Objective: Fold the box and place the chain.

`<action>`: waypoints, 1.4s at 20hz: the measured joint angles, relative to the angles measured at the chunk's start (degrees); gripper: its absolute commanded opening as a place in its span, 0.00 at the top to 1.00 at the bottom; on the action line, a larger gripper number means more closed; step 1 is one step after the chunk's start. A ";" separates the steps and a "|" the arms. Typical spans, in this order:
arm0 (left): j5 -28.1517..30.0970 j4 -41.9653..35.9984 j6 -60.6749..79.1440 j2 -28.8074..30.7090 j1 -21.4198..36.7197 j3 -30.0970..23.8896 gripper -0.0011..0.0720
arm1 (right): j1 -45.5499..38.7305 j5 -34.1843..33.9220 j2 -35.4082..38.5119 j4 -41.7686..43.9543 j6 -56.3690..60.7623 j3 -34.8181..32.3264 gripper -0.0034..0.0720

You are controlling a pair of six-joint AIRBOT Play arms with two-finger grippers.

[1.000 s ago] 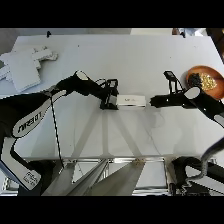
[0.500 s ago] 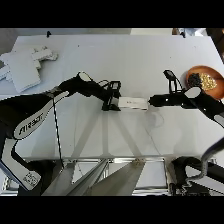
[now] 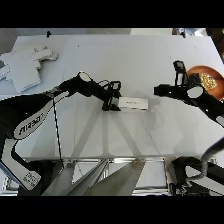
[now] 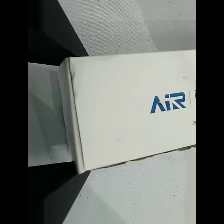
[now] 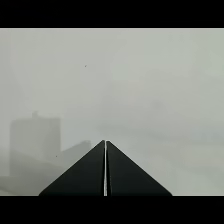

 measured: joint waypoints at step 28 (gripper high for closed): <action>10.62 -12.13 -3.39 4.90 2.43 0.00 0.97 | 0.00 -8.98 0.13 -0.13 0.00 0.00 0.94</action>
